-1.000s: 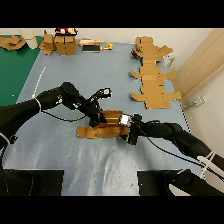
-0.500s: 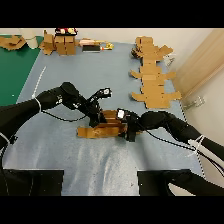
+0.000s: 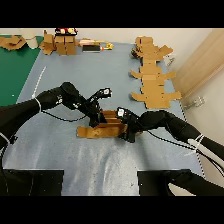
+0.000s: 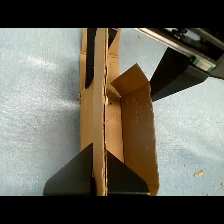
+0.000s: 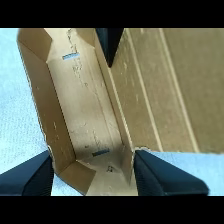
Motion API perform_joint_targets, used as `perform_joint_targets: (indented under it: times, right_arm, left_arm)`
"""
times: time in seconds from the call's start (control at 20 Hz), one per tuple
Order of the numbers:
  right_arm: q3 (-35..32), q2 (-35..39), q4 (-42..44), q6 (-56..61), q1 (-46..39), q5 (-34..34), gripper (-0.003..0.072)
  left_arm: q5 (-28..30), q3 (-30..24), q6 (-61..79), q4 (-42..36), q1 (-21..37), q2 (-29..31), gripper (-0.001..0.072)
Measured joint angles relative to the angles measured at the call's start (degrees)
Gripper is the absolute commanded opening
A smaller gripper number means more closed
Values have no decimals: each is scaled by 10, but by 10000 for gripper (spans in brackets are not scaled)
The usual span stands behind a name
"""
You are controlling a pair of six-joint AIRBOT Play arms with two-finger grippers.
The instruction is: Fold the box.
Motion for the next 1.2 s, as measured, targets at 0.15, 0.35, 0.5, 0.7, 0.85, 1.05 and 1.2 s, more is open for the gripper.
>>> perform_joint_targets:
  times: [0.15,0.35,0.5,0.7,0.85,1.05,1.2]
  right_arm:
    - [0,-4,1,-15,0,9,720]
    - [0,-21,2,-36,0,15,712]
    - [0,-37,3,-46,0,23,710]
    - [1,-46,6,-52,0,28,689]
    - [2,-49,10,-54,0,28,622]
    - [2,-50,14,-54,1,25,623]
    - [2,-53,16,-55,1,24,622]
  left_arm:
    - [0,0,0,0,0,0,14]
    - [0,0,0,0,0,0,14]
    - [0,0,0,0,0,0,14]
    - [0,0,0,0,0,0,14]
    - [0,0,0,0,0,0,14]
    - [0,0,0,0,0,0,14]
    - [0,0,0,0,0,0,14]
